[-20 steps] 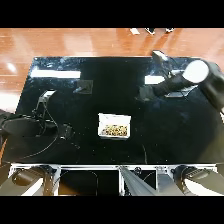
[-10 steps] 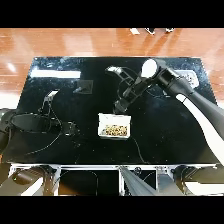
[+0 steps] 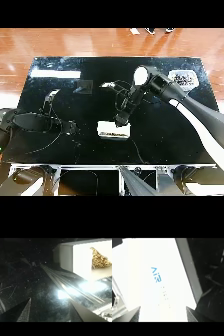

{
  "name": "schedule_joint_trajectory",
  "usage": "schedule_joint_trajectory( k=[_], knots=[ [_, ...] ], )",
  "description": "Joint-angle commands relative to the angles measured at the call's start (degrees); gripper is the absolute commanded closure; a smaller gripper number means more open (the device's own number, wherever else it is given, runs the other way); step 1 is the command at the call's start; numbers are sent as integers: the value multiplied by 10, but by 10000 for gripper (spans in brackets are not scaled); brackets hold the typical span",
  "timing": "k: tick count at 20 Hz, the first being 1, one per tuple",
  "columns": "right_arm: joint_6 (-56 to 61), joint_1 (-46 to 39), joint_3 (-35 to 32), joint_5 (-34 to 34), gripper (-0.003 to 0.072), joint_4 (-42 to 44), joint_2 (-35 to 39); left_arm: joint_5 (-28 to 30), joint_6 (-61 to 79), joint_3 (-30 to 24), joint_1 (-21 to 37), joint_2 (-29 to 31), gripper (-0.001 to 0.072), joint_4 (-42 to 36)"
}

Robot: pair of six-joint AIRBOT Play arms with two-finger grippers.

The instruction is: Fold the box and place the chain.

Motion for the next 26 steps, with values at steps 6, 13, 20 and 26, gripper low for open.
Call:
schedule_joint_trajectory(
  k=[6,13,20,26],
  knots=[
    [27,76,-11,-14,20,-112,7,0,-1,0,0,0,141,-2],
    [27,132,-11,-70,99,-181,17,-1,-1,0,0,0,141,-2],
    [22,132,-11,-64,209,-183,19,-3,-1,0,0,0,141,-2],
    [22,132,-12,-62,209,-183,19,-3,-1,0,0,0,141,-2]
  ],
)
